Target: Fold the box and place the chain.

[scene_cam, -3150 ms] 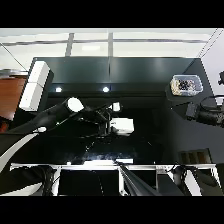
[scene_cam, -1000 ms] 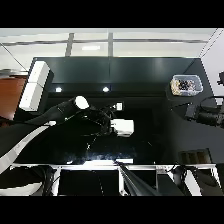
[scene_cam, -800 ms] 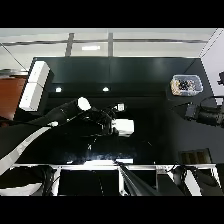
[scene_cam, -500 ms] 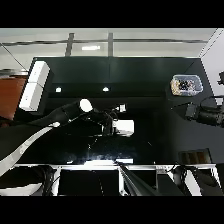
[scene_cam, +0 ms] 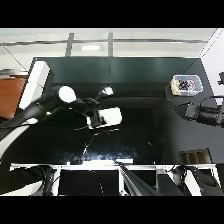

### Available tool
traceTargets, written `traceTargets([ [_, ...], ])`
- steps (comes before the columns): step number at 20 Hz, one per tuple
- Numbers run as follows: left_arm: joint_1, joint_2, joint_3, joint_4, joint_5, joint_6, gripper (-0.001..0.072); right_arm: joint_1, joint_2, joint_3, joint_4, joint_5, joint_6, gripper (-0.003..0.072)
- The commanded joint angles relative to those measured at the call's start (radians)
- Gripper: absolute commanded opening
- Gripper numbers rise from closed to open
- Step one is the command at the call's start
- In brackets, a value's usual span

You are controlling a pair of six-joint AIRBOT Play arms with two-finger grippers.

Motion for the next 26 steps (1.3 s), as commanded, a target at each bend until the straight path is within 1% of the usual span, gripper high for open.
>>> traceTargets([
  [1, 0.166, 0.112, -0.037, 0.043, -0.194, -0.197, 0.0132, -0.001, 0.001, 0.0, -0.021, -0.013, -0.014, 0.0019],
  [4, 0.327, 0.248, -0.162, 0.142, -0.242, -0.291, 0.0134, 0.0, 0.001, 0.0, -0.031, -0.022, -0.044, 0.0019],
  [6, 0.467, 0.362, -0.265, 0.189, -0.266, -0.323, 0.0163, 0.0, 0.001, 0.0, -0.031, -0.037, -0.067, 0.0019],
  [8, 0.613, 0.468, -0.343, 0.205, -0.275, -0.322, 0.0163, 0.0, 0.001, 0.0, -0.031, -0.06, -0.084, 0.0019],
  [10, 0.775, 0.566, -0.392, 0.228, -0.262, -0.31, 0.0163, 0.0, 0.001, 0.0, -0.031, -0.084, -0.097, 0.0019],
  [13, 1.016, 0.664, -0.403, 0.285, -0.25, -0.234, 0.0163, 0.0, 0.001, -0.002, -0.031, -0.099, -0.111, 0.0019],
  [16, 1.214, 0.676, -0.403, 0.277, -0.171, -0.213, 0.0163, 0.0, 0.001, -0.01, -0.032, -0.11, -0.116, 0.0019],
  [19, 1.339, 0.669, -0.404, 0.261, -0.072, -0.151, 0.0163, 0.0, 0.001, -0.015, -0.032, -0.117, -0.116, 0.0019],
  [22, 1.403, 0.626, -0.404, 0.233, 0.03, -0.076, 0.0163, 0.0, 0.001, -0.015, -0.031, -0.141, -0.116, 0.0019],
  [26, 1.405, 0.485, -0.405, 0.208, 0.092, -0.037, 0.0164, 0.0, 0.001, -0.015, -0.031, -0.166, -0.097, 0.0019],
])
